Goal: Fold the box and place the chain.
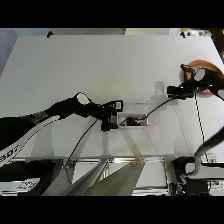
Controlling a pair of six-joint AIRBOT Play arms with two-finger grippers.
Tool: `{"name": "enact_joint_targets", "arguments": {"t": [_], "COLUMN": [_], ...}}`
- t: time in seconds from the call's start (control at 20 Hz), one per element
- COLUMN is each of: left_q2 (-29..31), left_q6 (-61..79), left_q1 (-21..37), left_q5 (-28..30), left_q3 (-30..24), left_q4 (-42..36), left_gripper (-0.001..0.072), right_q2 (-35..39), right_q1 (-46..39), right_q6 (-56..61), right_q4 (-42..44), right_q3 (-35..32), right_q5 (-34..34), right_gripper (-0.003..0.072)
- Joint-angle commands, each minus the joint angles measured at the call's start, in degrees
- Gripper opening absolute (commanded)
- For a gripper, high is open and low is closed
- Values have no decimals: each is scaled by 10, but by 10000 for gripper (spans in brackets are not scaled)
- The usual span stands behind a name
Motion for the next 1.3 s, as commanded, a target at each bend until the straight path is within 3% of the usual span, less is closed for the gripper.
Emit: {"name": "enact_joint_targets", "arguments": {"t": [0.0, 0.85, 1.25], "left_q2": [0, 0, 0], "left_q6": [0, 0, 0], "left_q1": [0, 0, 0], "left_q5": [0, 0, 0], "left_q3": [0, 0, 0], "left_q4": [0, 0, 0], "left_gripper": [212, 212, 212], "right_q2": [0, 32, 32], "right_q1": [0, 0, 0], "right_q6": [0, -3, 47], "right_q4": [-2, -6, -88], "right_q3": [0, 0, 0], "right_q5": [-3, 21, 31], "right_gripper": [274, 274, 273]}}
